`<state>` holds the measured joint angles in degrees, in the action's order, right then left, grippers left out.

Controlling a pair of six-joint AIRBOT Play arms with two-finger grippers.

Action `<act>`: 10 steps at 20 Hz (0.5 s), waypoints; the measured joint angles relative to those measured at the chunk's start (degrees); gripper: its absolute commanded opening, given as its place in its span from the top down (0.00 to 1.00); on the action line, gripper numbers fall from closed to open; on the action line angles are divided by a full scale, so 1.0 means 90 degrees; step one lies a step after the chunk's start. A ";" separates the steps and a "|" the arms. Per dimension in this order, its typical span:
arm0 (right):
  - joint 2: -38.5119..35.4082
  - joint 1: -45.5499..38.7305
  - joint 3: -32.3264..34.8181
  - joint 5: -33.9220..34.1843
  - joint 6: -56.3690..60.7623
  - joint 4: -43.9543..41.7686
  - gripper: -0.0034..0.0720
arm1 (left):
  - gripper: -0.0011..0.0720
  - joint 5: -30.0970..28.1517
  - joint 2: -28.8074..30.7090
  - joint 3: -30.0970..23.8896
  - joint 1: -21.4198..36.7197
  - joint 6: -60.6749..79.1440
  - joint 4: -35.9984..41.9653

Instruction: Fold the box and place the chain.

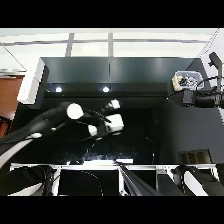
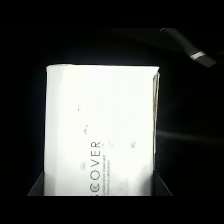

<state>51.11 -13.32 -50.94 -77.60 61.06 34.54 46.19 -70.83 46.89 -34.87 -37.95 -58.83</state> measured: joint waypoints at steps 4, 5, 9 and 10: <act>0.0000 0.0000 0.0000 -0.0044 0.0000 0.0044 0.94 | 0.65 0.1234 0.0928 -0.0182 0.1943 -0.1314 -0.1044; 0.0000 0.0000 0.0000 -0.0049 0.0000 0.0058 0.94 | 0.65 0.1491 0.1141 -0.0231 0.2509 -0.1530 -0.1180; 0.0000 0.0000 0.0000 -0.0022 -0.0002 0.0206 0.94 | 0.65 0.2106 0.1736 -0.0352 0.4850 -0.2052 -0.1447; 0.0000 0.0000 0.0000 -0.0002 -0.0005 0.0240 0.94 | 0.65 0.2195 0.1809 -0.0369 0.5404 -0.2125 -0.1484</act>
<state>51.11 -13.32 -50.94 -77.62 61.01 36.71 65.95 -54.54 43.57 13.76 -57.08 -72.18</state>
